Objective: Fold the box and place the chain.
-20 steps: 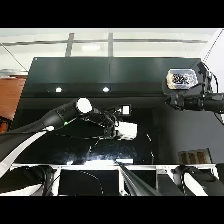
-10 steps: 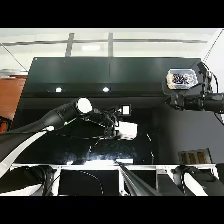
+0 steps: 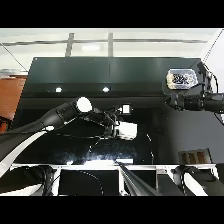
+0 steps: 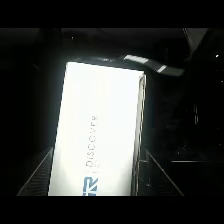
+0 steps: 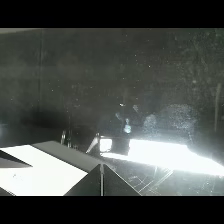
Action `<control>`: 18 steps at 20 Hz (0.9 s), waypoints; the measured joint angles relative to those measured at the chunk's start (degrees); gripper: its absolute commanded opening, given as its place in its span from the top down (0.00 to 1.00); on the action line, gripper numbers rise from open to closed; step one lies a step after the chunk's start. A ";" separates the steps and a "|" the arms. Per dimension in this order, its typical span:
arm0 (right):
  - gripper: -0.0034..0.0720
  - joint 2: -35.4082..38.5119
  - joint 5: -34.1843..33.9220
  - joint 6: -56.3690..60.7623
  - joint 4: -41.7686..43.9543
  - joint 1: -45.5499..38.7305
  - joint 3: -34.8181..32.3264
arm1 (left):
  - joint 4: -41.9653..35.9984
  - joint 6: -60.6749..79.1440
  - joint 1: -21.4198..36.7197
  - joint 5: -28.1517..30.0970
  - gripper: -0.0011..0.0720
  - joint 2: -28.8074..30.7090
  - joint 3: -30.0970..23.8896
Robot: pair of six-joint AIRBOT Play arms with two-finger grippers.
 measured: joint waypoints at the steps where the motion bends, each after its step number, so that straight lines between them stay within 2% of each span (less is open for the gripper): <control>1: 0.91 0.00 0.02 0.00 0.00 0.00 0.00 | 0.00 -0.11 0.00 -0.35 0.02 -0.15 0.02; 18: 0.91 0.00 0.02 0.02 0.00 0.00 0.00 | 1.97 -0.42 -0.35 -2.49 0.02 -1.27 0.22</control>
